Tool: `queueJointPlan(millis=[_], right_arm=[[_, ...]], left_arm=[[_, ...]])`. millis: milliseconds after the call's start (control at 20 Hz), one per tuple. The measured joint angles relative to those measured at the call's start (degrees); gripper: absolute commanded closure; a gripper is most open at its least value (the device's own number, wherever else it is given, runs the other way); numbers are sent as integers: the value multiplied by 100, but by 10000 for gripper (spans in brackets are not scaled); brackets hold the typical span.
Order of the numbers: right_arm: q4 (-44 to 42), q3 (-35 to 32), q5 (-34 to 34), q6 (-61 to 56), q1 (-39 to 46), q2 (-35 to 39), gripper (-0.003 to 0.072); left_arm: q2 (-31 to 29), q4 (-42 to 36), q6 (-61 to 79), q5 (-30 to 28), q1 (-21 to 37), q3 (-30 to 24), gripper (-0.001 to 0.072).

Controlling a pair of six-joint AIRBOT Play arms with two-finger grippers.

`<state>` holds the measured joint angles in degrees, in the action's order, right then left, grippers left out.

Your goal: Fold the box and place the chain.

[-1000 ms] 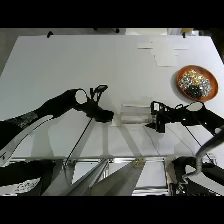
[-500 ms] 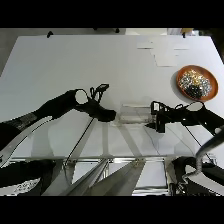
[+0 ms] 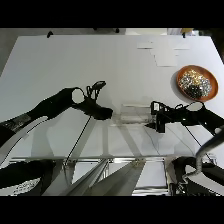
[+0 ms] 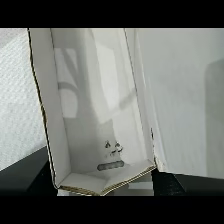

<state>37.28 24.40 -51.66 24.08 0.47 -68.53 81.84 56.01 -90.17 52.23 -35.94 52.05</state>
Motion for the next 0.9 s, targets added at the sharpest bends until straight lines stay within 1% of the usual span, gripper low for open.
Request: queueJointPlan(millis=[250,500,550,750,900], right_arm=[[0,0,2,0,0,0,272],[2,0,2,0,0,0,272],[2,0,4,2,0,0,272],[2,0,4,2,0,0,272],[2,0,4,2,0,0,272]], left_arm=[[321,-79,-94,-151,-55,0,697],[369,-361,162,-214,-94,0,697],[319,-459,245,-212,-96,0,684],[111,-680,439,-247,-103,0,475],[44,-944,610,-267,-142,0,475]])
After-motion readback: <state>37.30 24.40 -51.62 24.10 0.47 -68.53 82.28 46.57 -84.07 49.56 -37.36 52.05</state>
